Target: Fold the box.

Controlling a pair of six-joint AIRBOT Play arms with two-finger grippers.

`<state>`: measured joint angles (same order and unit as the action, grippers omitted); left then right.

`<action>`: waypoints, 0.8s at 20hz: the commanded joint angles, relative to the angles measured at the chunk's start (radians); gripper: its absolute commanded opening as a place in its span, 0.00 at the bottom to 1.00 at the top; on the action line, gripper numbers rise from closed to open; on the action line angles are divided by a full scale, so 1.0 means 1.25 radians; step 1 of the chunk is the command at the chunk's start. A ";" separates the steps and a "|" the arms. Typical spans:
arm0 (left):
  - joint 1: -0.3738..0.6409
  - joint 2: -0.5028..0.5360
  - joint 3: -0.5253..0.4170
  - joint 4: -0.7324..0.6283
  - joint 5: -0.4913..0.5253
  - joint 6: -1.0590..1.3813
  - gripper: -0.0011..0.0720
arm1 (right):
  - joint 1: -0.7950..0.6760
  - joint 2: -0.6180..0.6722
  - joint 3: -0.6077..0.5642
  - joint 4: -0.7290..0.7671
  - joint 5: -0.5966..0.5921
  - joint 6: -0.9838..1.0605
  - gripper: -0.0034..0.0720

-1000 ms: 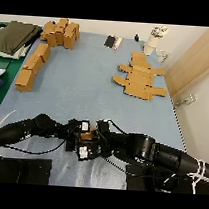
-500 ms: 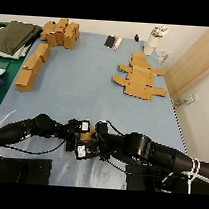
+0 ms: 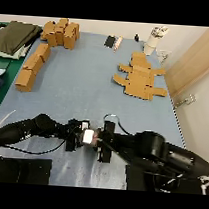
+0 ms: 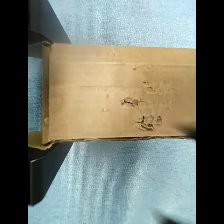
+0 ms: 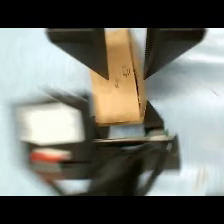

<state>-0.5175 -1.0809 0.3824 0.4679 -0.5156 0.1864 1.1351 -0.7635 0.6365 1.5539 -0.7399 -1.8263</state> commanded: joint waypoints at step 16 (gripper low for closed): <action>0.000 0.000 0.001 0.000 0.001 0.000 0.74 | -0.049 -0.056 -0.339 0.356 0.721 0.854 0.05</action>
<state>-0.5175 -1.0809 0.3824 0.4675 -0.5156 0.1864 1.0782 -0.7902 0.2153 2.0056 0.1257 -0.7914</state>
